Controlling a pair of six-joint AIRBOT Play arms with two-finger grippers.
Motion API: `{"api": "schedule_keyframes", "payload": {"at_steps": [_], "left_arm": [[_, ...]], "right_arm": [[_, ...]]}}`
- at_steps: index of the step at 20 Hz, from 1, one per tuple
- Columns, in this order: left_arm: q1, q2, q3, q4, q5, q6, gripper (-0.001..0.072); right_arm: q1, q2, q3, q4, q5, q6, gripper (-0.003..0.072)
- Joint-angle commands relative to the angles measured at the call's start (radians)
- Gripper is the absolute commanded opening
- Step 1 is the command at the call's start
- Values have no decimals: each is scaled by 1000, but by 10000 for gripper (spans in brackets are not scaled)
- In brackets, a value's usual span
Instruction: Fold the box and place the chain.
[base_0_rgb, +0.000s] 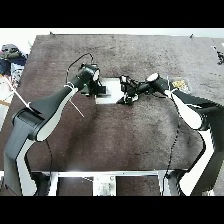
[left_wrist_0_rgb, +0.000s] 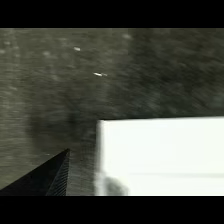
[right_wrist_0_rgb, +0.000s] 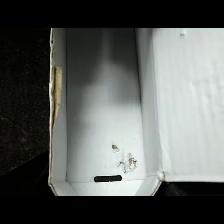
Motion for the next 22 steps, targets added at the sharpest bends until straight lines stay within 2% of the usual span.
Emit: {"api": "schedule_keyframes", "payload": {"at_steps": [1, 2, 3, 4, 10, 12, 14, 20, 22], "left_arm": [[-1, 8, 2, -14, 15, 71, 379], [0, 11, 5, -14, 10, 103, 491], [2, 11, 17, -13, -11, 151, 657], [4, 13, 31, -14, -34, 199, 684], [4, 26, 201, -1, -186, 362, 684], [5, 34, 229, -1, -204, 423, 683], [5, 55, 229, -1, -187, 457, 683], [4, 104, 229, 36, -43, 529, 683], [4, 106, 229, 35, -44, 534, 684]], "right_arm": [[0, -1, 1, 0, 0, 0, 406], [0, -1, 1, 0, 0, 0, 406], [0, -1, 1, 0, 0, 0, 406], [0, -1, 1, 0, 1, 0, 406], [0, -1, 1, 0, 0, 0, 406], [0, -1, 1, 0, 0, 0, 406], [0, -1, 1, 0, 0, 0, 405], [0, -1, 1, 0, 0, 0, 406], [0, -1, 1, 0, 0, 0, 405]]}}
